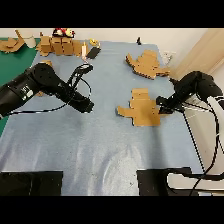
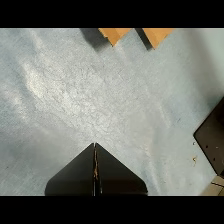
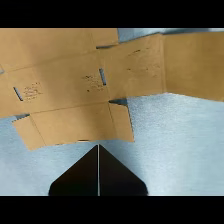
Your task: Fold the box.
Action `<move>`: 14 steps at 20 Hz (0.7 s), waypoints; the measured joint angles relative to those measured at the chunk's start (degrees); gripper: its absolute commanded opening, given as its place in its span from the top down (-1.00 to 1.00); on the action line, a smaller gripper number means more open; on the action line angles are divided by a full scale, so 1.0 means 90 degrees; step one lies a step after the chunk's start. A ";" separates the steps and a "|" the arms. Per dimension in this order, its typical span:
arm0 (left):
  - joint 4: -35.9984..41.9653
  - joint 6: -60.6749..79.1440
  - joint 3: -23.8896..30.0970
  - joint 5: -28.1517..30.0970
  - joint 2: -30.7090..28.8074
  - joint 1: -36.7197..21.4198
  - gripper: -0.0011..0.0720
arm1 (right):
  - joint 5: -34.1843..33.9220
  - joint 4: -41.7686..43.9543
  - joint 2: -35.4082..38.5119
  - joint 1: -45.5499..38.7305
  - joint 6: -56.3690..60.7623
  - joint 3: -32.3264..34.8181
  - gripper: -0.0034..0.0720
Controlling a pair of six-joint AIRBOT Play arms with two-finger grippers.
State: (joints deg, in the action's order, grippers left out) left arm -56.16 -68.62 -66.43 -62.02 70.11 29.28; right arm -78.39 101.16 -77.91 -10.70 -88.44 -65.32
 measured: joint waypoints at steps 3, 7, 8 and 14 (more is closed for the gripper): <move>0.0000 0.0000 0.0000 0.0000 0.0000 0.0000 0.94 | 0.0024 0.0012 0.0000 0.0015 0.0005 0.0032 0.89; 0.0002 0.0000 0.0000 0.0000 0.0000 0.0000 0.94 | 0.0036 0.0022 0.0000 0.0019 0.0012 0.0039 -0.47; 0.0002 0.0000 0.0000 0.0000 0.0000 0.0000 0.94 | 0.0039 0.0010 0.0000 0.0019 -0.0005 0.0029 -0.56; 0.0000 0.0002 0.0000 0.0000 0.0000 0.0000 0.94 | 0.0129 -0.1073 -0.0022 -0.0197 -0.0243 -0.0435 -0.56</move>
State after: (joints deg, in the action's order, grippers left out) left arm -56.16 -68.60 -66.43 -62.02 70.11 29.28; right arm -77.23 91.50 -78.11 -12.47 -90.63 -69.23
